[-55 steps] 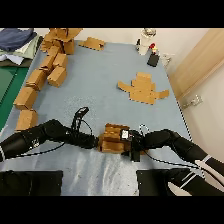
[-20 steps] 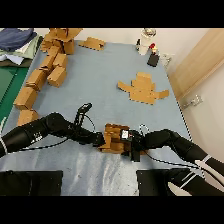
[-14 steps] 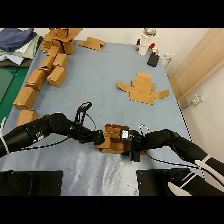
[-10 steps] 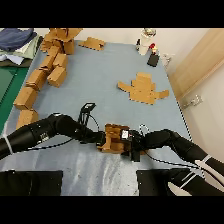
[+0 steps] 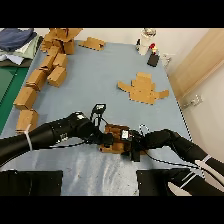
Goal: Fold the box.
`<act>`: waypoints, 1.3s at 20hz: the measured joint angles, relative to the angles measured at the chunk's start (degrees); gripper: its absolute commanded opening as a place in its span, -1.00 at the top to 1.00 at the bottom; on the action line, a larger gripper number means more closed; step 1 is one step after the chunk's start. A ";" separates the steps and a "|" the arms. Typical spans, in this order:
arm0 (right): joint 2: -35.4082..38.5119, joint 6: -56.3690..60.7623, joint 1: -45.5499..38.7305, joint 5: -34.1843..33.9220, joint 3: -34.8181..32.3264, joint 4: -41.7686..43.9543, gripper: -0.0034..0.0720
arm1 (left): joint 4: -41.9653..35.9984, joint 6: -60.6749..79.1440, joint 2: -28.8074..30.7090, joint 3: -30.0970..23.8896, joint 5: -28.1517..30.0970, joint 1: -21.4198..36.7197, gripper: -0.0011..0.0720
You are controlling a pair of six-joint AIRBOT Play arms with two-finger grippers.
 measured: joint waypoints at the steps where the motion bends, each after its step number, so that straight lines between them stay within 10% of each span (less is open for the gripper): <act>1: 0.00 0.00 0.00 0.00 0.00 0.00 -0.41 | 0.90 -1.40 -0.79 0.87 -0.42 -0.68 -0.63; 15: 0.00 0.00 0.00 0.00 0.00 0.00 -0.42 | 11.52 -15.37 -12.98 12.63 -14.19 -5.31 -0.63; 17: 0.00 0.00 0.00 0.00 0.00 0.02 -0.41 | 11.61 -16.74 -13.51 12.92 -14.75 -5.35 0.19; 26: 0.00 0.13 0.00 0.00 0.00 0.00 -0.42 | 12.02 -19.43 -14.10 13.14 -13.11 -5.42 0.94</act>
